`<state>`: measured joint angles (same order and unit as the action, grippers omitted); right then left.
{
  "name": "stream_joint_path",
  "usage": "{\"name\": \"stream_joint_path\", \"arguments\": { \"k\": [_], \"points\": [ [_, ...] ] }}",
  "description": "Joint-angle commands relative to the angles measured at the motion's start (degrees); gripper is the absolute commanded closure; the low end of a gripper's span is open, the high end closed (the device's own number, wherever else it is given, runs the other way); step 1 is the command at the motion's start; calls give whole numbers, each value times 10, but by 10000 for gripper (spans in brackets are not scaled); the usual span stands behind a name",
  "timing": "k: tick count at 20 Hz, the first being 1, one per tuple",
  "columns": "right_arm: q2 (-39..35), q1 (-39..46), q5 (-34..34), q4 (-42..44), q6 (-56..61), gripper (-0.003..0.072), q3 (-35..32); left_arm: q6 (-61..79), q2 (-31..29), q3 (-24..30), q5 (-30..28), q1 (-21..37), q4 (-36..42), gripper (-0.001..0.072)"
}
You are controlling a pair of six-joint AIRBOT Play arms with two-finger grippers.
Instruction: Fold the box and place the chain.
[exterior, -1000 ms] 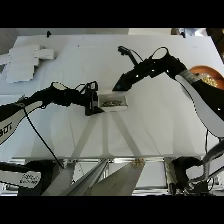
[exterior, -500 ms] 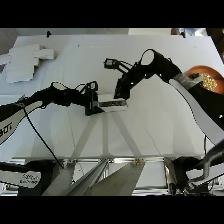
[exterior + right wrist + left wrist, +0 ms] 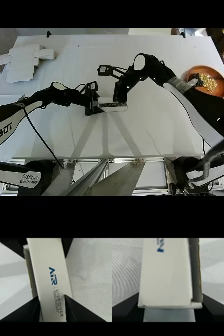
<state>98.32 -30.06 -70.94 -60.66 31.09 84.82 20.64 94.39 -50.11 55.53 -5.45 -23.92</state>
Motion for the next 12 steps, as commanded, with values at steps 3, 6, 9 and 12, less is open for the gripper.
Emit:
{"name": "stream_joint_path", "arguments": {
  "k": [3, 6, 9, 12],
  "points": [
    [-7, -9, -23, -10, 6, 306, 0, -1, 0, 0, 0, 0, 1, 144],
    [-16, -9, -20, -11, 8, 314, 0, -1, 0, 0, 0, 0, 1, 144],
    [-17, -12, -15, -43, 36, 398, 0, -2, 0, 0, 0, 0, 1, 144],
    [-17, -16, -15, -69, 53, 400, 0, -1, 0, 0, 0, 0, 1, 144]
  ]
}}
